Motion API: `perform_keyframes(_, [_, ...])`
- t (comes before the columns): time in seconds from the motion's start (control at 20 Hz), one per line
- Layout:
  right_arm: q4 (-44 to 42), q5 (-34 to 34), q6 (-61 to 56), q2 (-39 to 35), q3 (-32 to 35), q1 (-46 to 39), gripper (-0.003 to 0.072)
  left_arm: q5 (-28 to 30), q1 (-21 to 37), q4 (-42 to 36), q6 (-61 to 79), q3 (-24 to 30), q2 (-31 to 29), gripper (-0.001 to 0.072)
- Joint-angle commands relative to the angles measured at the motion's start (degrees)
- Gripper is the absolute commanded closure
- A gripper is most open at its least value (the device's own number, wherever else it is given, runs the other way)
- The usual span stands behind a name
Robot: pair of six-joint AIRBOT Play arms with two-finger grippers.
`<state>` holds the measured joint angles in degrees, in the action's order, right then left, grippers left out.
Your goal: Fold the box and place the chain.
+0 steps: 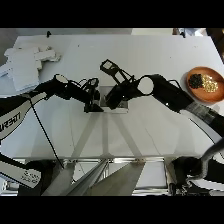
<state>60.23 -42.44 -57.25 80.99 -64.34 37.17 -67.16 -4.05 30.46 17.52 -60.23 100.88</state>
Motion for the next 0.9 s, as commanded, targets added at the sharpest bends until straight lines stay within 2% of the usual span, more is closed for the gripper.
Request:
perform_keyframes(0.0, [3.9, 0.1, -3.7, 3.0, -0.1, 0.4, 0.0679, 0.0, 0.0, 0.0, 0.0, 0.0, 0.0, 0.0310])
perform_keyframes(0.1, [6.9, -1.6, -8.1, 4.9, -0.1, 0.4, 0.0678, 0.0, 0.0, 0.0, 0.0, 0.0, 0.0, 0.0310])
perform_keyframes(0.15, [7.2, -2.3, -8.9, 5.4, -0.1, 0.4, 0.0633, 0.0, 0.0, 0.0, 0.0, 0.0, 0.0, 0.0310])
perform_keyframes(0.2, [7.0, -2.6, -9.0, 5.6, -0.1, 0.4, 0.0480, 0.0, 0.0, 0.0, 0.0, 0.0, 0.0, 0.0310])
perform_keyframes(0.25, [6.7, -2.8, -9.0, 5.3, -0.1, 0.4, 0.0358, 0.0, 0.0, 0.0, 0.0, 0.0, 0.0, 0.0310])
perform_keyframes(0.4, [5.7, -3.8, -9.0, 3.0, -0.1, 0.4, 0.0345, 0.0, 0.0, 0.0, 0.0, 0.0, 0.0, 0.0310])
perform_keyframes(0.6, [4.8, -4.3, -11.8, -3.6, -0.2, -0.2, 0.0347, 0.0, 0.0, 0.0, 0.0, 0.0, 0.0, 0.0310])
perform_keyframes(0.85, [-2.0, -4.7, -11.3, -5.2, -6.0, -7.5, 0.0346, 0.0, 0.0, 0.0, 0.0, 0.0, 0.0, 0.0310])
